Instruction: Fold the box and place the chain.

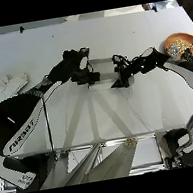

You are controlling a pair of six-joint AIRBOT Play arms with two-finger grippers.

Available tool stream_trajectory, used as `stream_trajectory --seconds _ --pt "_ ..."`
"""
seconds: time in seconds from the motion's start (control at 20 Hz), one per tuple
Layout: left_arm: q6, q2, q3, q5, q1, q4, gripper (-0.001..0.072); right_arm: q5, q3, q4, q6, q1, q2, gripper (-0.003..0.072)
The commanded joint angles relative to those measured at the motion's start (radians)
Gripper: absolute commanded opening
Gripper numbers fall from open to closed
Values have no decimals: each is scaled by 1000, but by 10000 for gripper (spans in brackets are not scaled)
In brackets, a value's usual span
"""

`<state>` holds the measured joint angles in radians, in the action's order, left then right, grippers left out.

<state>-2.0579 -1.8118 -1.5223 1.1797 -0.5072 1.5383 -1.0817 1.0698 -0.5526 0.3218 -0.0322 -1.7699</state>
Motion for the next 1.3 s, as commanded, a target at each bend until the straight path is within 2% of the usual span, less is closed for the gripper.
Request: stream_trajectory --seconds 0.0,0.15,0.2,0.3,0.35,0.7,0.75,0.8,0.85,0.9,1.1,1.25 --pt "-55 -21 -6 -2 -19 7 347 0 0 0 0 1 0 500" --pt "-91 -47 -6 6 -37 0 335 0 0 0 0 1 0 500" --pt "-91 -54 -6 5 -42 0 270 0 0 0 0 1 0 500" --pt "-90 -56 -6 1 -44 3 36 0 0 0 0 1 0 500" --pt "-90 -55 -6 0 -44 3 13 0 0 0 0 1 0 500" --pt "-89 -47 -6 13 -32 -21 20 0 0 0 0 1 0 500" --pt "-89 -39 -6 14 -23 -39 36 0 0 0 0 1 0 500" --pt "-79 -29 -6 16 -12 -66 176 0 0 0 0 1 0 500" --pt "-55 -18 -5 19 3 -98 435 0 0 0 0 1 0 500" --pt "-55 -9 -5 25 19 -122 570 0 0 0 0 1 0 500" --pt "1 29 -5 68 99 -172 578 0 0 0 0 1 0 500" --pt "213 62 -5 82 167 -269 578 0 0 0 0 1 0 500"
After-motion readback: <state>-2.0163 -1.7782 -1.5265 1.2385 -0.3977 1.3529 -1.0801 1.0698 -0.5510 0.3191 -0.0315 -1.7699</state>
